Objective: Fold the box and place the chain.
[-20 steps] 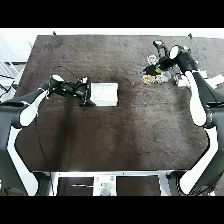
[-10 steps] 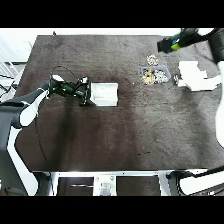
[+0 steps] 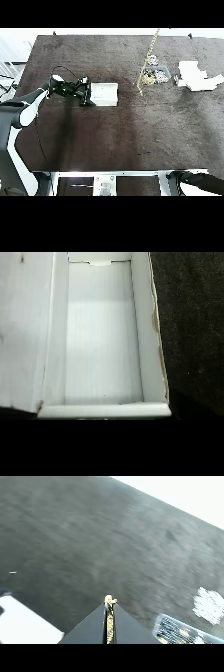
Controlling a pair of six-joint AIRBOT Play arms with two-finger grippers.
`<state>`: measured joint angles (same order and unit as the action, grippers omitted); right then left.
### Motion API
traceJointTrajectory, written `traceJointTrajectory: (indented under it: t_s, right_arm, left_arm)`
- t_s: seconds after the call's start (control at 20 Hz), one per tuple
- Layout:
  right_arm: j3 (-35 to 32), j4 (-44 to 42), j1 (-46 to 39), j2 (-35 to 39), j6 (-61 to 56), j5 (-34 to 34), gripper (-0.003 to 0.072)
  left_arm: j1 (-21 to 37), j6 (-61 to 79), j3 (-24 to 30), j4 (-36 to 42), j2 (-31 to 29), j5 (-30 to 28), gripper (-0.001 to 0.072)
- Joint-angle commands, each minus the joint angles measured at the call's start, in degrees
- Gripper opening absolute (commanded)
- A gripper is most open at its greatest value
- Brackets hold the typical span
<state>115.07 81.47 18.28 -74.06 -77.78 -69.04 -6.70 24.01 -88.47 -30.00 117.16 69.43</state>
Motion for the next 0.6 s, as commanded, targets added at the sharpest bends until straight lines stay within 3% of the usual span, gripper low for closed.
traceJointTrajectory:
  t_s: [0.0, 0.15, 0.55]
  right_arm:
    - [-1.01, -0.07, 5.9, 1.42, -0.11, -1.62, 0.001]
    - [-3.28, -0.04, 11.06, 1.42, -0.48, -1.14, 0.001]
    - [-11.41, 0.15, 16.06, 1.09, -4.28, 10.97, 0.001]
  left_arm:
    - [0.02, 0.02, 0.02, 0.0, -0.02, 0.02, 0.0476]
    - [0.02, 0.02, 0.02, 0.0, -0.02, 0.04, 0.0475]
    - [0.02, 0.02, 0.02, 0.0, -0.02, 0.09, 0.0476]
